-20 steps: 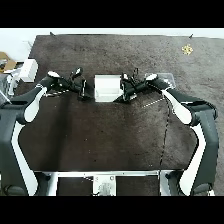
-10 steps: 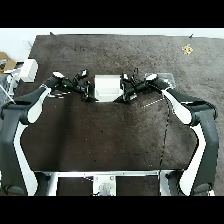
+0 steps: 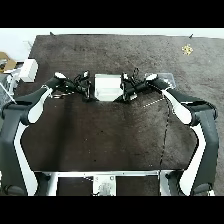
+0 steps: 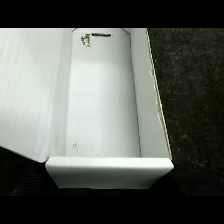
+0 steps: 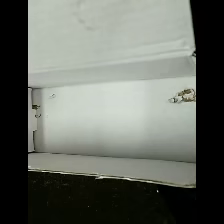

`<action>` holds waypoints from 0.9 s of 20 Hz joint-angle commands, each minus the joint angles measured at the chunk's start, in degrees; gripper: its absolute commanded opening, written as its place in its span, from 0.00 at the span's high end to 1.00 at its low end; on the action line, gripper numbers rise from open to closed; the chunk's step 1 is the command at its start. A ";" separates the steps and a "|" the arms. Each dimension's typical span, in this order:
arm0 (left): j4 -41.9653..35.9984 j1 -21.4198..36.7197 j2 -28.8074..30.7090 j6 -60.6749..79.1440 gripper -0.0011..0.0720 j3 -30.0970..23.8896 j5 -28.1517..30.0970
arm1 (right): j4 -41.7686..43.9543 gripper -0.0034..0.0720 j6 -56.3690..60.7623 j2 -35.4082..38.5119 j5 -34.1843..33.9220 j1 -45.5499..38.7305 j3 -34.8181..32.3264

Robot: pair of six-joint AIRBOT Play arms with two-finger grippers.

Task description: Fold the box and place the chain.

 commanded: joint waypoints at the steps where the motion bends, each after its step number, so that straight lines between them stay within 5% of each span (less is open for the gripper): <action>1: -2.67 -0.02 -0.04 1.38 0.04 -0.98 -0.04 | -0.04 0.43 0.00 -0.02 0.13 0.04 0.02; 18: -1.49 -1.73 -0.02 1.29 0.04 -0.98 4.11 | -0.04 0.43 0.00 -0.02 0.13 0.04 0.02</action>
